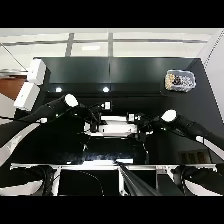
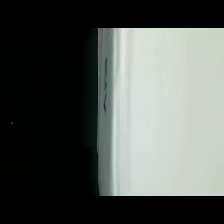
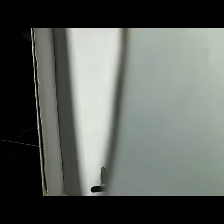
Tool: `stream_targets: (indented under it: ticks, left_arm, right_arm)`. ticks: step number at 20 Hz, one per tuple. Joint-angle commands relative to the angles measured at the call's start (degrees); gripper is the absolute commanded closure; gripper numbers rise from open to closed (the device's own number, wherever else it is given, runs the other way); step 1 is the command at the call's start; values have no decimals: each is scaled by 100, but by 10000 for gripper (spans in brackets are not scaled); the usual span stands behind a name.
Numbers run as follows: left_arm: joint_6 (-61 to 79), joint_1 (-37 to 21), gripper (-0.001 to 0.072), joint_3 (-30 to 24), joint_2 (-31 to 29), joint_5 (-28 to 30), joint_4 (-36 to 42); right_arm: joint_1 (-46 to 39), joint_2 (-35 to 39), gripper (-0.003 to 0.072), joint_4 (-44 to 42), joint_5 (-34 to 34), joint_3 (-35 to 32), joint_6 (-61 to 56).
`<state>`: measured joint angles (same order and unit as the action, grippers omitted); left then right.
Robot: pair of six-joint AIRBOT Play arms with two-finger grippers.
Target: Fold the box and place the chain.
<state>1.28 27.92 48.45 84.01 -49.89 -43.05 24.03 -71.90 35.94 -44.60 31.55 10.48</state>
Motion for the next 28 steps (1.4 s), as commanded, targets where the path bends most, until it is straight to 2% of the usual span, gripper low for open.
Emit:
stream_targets:
  ticks: [1,4,5,6,7,10,13,14,15,16,17,19,20,21,22,24,25,26,28]
  left_arm:
    - [-20,-9,507,9,-22,-2,-9]
    - [-24,-13,179,9,-181,13,-199]
    - [-72,-20,129,9,-295,44,-339]
    - [-162,-50,121,9,-433,33,-463]
    - [-313,-92,21,9,-573,17,-573]
    - [-1340,-304,3,7,-990,-192,-1193]
    - [-2608,-616,6,9,-1510,-763,-1725]
    - [-3132,-715,24,7,-1665,-953,-1818]
    - [-3744,-828,176,7,-1816,-1235,-1849]
    - [-4181,-927,486,7,-1932,-1528,-1845]
    - [-4448,-1003,682,4,-2022,-1930,-1801]
    - [-4887,-1010,681,-66,-2044,-2601,-1014]
    - [-4750,-942,681,-179,-2044,-2682,-413]
    - [-4492,-852,681,-321,-2041,-2518,212]
    - [-4249,-767,681,-442,-2041,-2122,717]
    - [-4155,-544,681,-660,-2041,-654,1478]
    - [-4155,-402,681,-737,-2031,146,1585]
    - [-4153,-280,680,-754,-1976,695,1558]
    - [-4151,-160,680,-750,-1759,1255,1547]
  right_arm:
    - [-2,-17,212,9,-4,-2,4]
    - [0,-17,212,9,-2,-2,4]
    - [0,-17,212,9,0,-2,4]
    - [0,-17,212,9,2,-2,4]
    - [0,-17,212,9,9,-2,4]
    - [2,-17,212,7,7,-2,2]
    - [2,-17,212,9,7,-2,4]
    - [2,-17,212,9,7,-2,2]
    - [2,-17,212,9,7,-2,4]
    - [2,-17,212,9,7,-2,4]
    - [2,-17,212,9,4,-2,2]
    - [2,-17,212,9,2,-2,2]
    - [2,-17,212,9,4,-4,4]
    - [2,-17,212,7,4,-2,4]
    - [2,-17,212,7,4,-2,4]
    - [2,-17,212,7,0,-2,2]
    - [2,-17,212,7,0,-2,2]
    - [2,-17,212,7,0,-2,2]
    - [2,-17,212,4,2,-2,2]
